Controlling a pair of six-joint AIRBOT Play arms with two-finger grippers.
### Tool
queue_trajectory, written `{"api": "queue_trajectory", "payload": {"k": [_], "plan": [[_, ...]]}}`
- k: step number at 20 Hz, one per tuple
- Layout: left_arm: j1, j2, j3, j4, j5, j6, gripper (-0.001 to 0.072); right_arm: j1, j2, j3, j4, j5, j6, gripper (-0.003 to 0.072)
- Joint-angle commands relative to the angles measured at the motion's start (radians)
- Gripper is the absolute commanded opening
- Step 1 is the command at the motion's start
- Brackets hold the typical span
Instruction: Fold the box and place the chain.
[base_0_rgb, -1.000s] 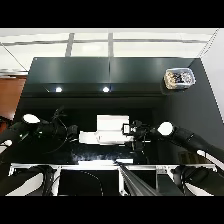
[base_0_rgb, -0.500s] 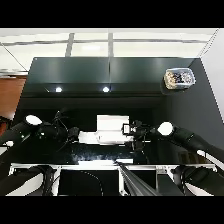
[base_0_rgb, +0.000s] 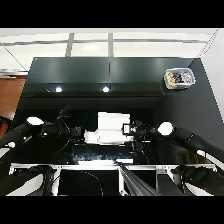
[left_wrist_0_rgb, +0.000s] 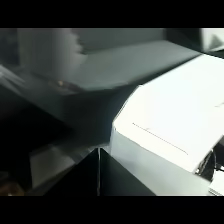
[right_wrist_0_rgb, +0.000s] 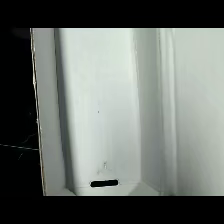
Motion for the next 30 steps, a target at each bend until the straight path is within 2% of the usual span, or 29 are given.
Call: {"api": "queue_trajectory", "payload": {"k": [1,6,7,9,10,11,14,15,18,21,23,24,26,30], "plan": [[-0.002,0.0,0.001,-0.08,-0.038,0.117,0.0024,0.0,0.0,0.0,0.0,0.0,0.0,0.0437],[-0.002,0.001,0.005,-0.091,-0.075,0.161,0.0033,0.0,0.0,0.0,0.0,0.0,0.0,0.0437],[-0.002,0.003,0.012,-0.098,-0.091,0.161,0.0146,0.0,0.0,0.0,0.0,0.0,0.0,0.0436],[-0.002,0.003,0.035,-0.095,-0.157,0.161,0.0508,0.0,0.0,0.0,0.0,0.0,0.0,0.0436],[-0.002,0.004,0.043,-0.094,-0.193,0.161,0.0647,0.0,0.0,0.0,0.0,0.0,0.0,0.0437],[-0.002,0.005,0.048,-0.092,-0.209,0.159,0.0655,0.0,0.0,0.0,0.0,0.0,0.0,0.0437],[-0.008,0.027,0.05,-0.093,-0.158,0.114,0.0651,0.0,0.0,0.0,0.0,0.0,0.0,0.0437],[-0.02,0.04,0.05,-0.093,-0.135,0.097,0.0626,0.0,0.0,0.0,0.0,0.0,0.0,0.0437],[-0.08,0.087,0.052,-0.1,-0.071,0.044,0.0625,0.0,0.0,0.0,0.0,0.0,0.0,0.0437],[-0.121,0.121,0.053,-0.096,-0.06,0.022,0.061,0.0,0.0,0.0,0.0,0.0,0.0,0.0437],[-0.127,0.125,0.053,-0.093,-0.066,0.017,0.0475,0.0,0.0,0.0,0.0,0.0,0.0,0.0437],[-0.127,0.125,0.053,-0.093,-0.066,0.012,0.0468,0.0,0.0,0.0,0.0,0.0,0.0,0.0437],[-0.127,0.125,0.053,-0.093,-0.065,0.003,0.0383,0.0,0.0,0.0,0.0,0.0,0.0,0.0436],[-0.146,0.126,0.058,-0.076,-0.033,-0.077,0.0383,0.0,0.0,0.0,0.0,0.0,0.0,0.0437]]}}
